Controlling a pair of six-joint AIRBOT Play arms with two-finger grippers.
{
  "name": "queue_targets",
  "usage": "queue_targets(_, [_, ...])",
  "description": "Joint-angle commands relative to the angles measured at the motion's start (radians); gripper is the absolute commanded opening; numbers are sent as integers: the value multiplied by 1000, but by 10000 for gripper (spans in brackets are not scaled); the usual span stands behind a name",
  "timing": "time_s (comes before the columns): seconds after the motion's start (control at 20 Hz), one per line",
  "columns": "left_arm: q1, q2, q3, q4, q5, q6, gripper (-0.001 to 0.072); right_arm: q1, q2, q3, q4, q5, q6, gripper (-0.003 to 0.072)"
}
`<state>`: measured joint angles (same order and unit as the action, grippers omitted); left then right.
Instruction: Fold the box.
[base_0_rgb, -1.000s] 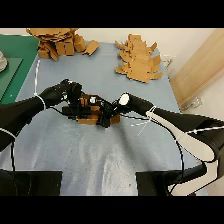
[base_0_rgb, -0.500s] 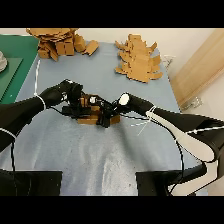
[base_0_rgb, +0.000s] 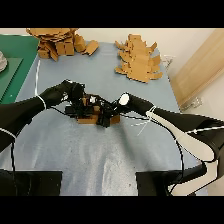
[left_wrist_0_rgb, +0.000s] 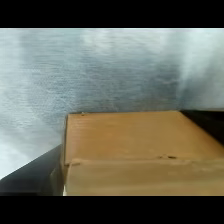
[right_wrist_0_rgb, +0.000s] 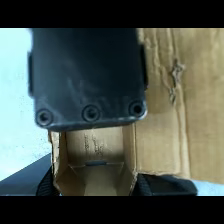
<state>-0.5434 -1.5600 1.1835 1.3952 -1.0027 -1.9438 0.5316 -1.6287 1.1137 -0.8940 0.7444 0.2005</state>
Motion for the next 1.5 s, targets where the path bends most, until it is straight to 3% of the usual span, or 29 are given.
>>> queue_targets(0.0, [1, 37, 2, -5, -19, 8, 486, 0, -1, 0, 0, 5, 0, 507])
queue_targets(0.45, [20, 89, 6, 3, -109, 7, 487, 0, -1, 1, 0, 5, 0, 508])
queue_targets(1.25, [137, 263, 6, 43, -148, 71, 486, 0, -1, 0, 0, 5, 0, 507])
queue_targets(1.3, [161, 283, 6, 92, -185, 71, 368, 0, -1, 0, 0, 5, 0, 508])
queue_targets(1.35, [192, 297, 6, 156, -232, 77, 28, 0, -1, 0, 0, 5, 0, 507])
queue_targets(1.45, [270, 301, 6, 246, -286, 166, 13, 0, -1, 1, 0, 5, 0, 508])
